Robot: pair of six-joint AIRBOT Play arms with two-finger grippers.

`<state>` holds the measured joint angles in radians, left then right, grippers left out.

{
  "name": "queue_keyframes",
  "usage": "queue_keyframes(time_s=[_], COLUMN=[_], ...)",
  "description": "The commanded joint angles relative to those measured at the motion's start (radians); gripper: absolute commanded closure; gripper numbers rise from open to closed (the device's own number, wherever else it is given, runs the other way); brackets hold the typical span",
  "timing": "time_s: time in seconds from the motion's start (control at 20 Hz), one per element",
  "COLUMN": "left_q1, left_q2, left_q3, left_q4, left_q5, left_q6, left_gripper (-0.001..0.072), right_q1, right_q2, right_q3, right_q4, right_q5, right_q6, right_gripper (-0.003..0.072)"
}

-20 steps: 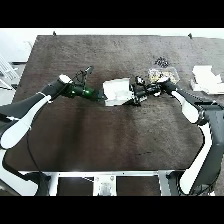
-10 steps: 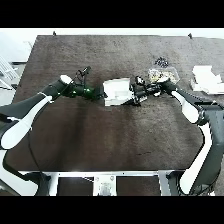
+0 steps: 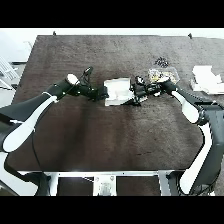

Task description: Fold the box and place the chain.

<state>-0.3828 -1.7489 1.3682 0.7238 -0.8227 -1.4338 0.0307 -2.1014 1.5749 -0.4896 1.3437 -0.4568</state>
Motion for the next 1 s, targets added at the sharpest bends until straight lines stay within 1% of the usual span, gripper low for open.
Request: queue_keyframes(time_s=[0.0, 0.1, 0.35, 0.5, 0.65, 0.95], left_q1=[-0.02, -0.028, -0.037, -0.053, -0.053, -0.072], left_q2=[0.0, 0.0, 0.0, 0.0, 0.0, 0.0], left_q3=[0.056, 0.068, 0.076, 0.108, 0.122, 0.122], left_q4=[0.177, 0.213, 0.23, 0.32, 0.325, 0.355], left_q5=[-0.053, -0.061, -0.055, -0.066, -0.064, -0.053], left_q6=[-0.173, -0.219, -0.253, -0.313, -0.331, -0.395], left_gripper=[0.0405, 0.0405, 0.0405, 0.0404, 0.0404, 0.0405], right_q1=[0.001, 0.001, 0.001, 0.001, 0.001, 0.001], right_q2=[0.0, 0.0, 0.0, 0.0, 0.0, 0.0], right_q3=[0.0, 0.0, 0.0, 0.0, 0.0, 0.0], right_q4=[0.0, 0.0, 0.0, 0.0, 0.0, 0.0], right_q5=[0.0, 0.0, 0.0, 0.0, 0.0, 0.0], right_q6=[0.0, 0.0, 0.0, 0.0, 0.0, 0.0], right_gripper=[0.0061, 0.0061, 0.0061, 0.0061, 0.0061, 0.0061])
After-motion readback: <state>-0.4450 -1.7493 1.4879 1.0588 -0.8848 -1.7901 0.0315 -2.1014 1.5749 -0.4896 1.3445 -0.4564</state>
